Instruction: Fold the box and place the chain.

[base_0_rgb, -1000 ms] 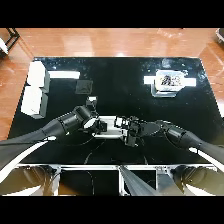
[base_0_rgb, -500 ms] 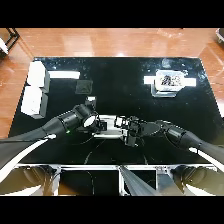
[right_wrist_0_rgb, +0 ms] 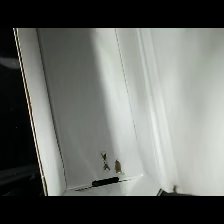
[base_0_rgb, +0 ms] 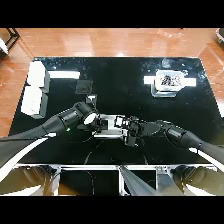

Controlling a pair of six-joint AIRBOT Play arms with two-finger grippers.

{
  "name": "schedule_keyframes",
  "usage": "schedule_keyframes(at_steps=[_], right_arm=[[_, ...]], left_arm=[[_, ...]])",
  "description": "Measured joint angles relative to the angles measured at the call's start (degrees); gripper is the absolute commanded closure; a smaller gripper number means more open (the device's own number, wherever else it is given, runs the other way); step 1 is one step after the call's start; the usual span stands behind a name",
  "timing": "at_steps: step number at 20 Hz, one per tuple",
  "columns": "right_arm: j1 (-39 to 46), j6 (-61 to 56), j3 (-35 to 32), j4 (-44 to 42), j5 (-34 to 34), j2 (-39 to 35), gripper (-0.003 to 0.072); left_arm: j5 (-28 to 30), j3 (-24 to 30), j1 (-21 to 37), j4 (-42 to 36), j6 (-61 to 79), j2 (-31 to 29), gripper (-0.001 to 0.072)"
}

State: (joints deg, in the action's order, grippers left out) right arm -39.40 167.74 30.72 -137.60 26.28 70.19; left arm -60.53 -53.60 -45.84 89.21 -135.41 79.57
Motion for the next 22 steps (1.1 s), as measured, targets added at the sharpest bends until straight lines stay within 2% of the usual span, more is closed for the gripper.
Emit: schedule_keyframes(at_steps=[3,5,16,17,18,19,20,22], right_arm=[[0.0,0.0,0.0,0.0,0.0,0.0,0.0436],[0.0,0.0,0.0,0.0,0.0,0.0,0.0436],[0.0,0.0,0.0,0.0,0.1,0.0,0.0437],[0.0,0.0,0.0,0.0,0.1,0.0,0.0436],[0.0,0.0,0.0,0.0,0.1,0.0,0.0437],[0.0,0.0,0.0,0.1,0.1,0.0,0.0436],[0.0,0.2,0.0,0.2,0.1,0.0,0.0436],[0.0,0.1,0.0,0.2,0.1,0.0,0.0436]], left_arm=[[-0.7,-0.3,0.2,0.8,0.0,0.0,0.0362],[-1.2,-0.5,0.3,1.1,0.0,0.0,0.0412],[-1.0,-0.5,0.3,0.8,0.0,1.0,0.0413],[-1.0,-0.5,0.3,0.7,0.0,1.0,0.0454],[-0.9,-0.5,0.3,0.5,0.0,1.1,0.0578],[-0.8,-0.5,0.3,0.6,0.2,1.1,0.0630],[-0.9,-0.5,0.3,0.5,0.3,1.1,0.0671],[-0.8,-0.5,0.3,0.3,0.4,1.1,0.0682]])
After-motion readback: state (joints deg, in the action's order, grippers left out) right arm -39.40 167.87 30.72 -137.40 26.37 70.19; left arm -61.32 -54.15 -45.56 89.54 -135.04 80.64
